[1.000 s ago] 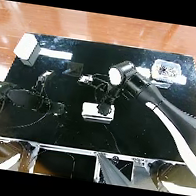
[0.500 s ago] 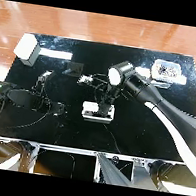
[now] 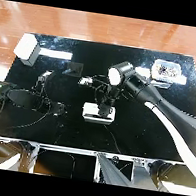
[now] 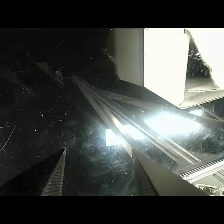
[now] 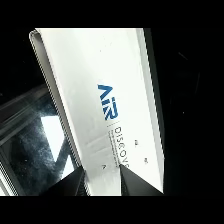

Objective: Fold the box and place the chain.

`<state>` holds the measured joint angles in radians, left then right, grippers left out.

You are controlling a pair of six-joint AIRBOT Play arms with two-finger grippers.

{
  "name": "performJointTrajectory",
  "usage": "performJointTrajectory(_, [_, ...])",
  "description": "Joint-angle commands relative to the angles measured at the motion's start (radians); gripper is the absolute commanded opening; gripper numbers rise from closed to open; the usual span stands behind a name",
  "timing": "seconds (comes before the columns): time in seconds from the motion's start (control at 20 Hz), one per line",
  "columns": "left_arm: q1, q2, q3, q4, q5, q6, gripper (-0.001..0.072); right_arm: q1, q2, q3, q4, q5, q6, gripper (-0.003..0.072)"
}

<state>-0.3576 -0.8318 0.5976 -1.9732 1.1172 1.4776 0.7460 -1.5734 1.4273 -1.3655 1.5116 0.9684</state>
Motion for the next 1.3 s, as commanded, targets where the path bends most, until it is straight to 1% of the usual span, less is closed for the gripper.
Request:
performJointTrajectory(0.0, [0.000, 0.000, 0.000, 0.001, 0.000, 0.000, 0.0504, 0.000, 0.000, 0.001, 0.004, 0.000, 0.000, 0.0281])
performJointTrajectory(0.55, [0.000, 0.000, 0.000, 0.001, 0.000, 0.000, 0.0505, 0.010, 0.000, 0.001, 0.007, 0.014, -0.004, 0.0282])
performJointTrajectory(0.8, [0.000, 0.000, 0.000, 0.001, 0.000, 0.000, 0.0504, 0.010, 0.000, 0.001, 0.002, 0.002, -0.005, 0.0280])
performJointTrajectory(0.85, [0.000, 0.000, 0.000, 0.000, 0.000, 0.000, 0.0504, 0.010, 0.000, 0.001, 0.001, -0.002, -0.005, 0.0248])
performJointTrajectory(1.25, [0.000, 0.000, 0.000, 0.001, 0.000, 0.000, 0.0505, 0.010, 0.000, 0.001, -0.024, -0.001, -0.008, 0.0250])
